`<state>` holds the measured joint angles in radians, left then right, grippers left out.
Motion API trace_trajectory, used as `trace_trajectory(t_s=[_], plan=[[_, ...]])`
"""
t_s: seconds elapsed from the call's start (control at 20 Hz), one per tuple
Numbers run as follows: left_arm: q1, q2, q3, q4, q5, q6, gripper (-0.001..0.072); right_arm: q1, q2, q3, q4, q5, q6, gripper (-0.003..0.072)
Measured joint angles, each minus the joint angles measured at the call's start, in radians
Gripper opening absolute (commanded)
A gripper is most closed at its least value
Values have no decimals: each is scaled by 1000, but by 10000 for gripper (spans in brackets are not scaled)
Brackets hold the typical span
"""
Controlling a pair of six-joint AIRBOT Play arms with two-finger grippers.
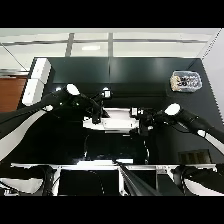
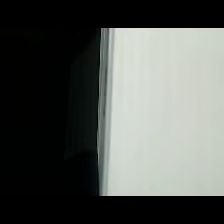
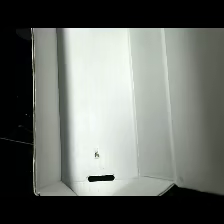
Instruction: Fold the box and place the chain.
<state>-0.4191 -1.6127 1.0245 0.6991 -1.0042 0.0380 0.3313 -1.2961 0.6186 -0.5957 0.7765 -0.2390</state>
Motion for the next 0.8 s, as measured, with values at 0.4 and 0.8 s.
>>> trace_trajectory(t_s=[0.4,0.8], plan=[[0,0,0,0,1,0,25,0,-27,0,1,1,-4,704],[0,0,-1,0,2,0,25,2,-29,0,-3,0,-2,647]])
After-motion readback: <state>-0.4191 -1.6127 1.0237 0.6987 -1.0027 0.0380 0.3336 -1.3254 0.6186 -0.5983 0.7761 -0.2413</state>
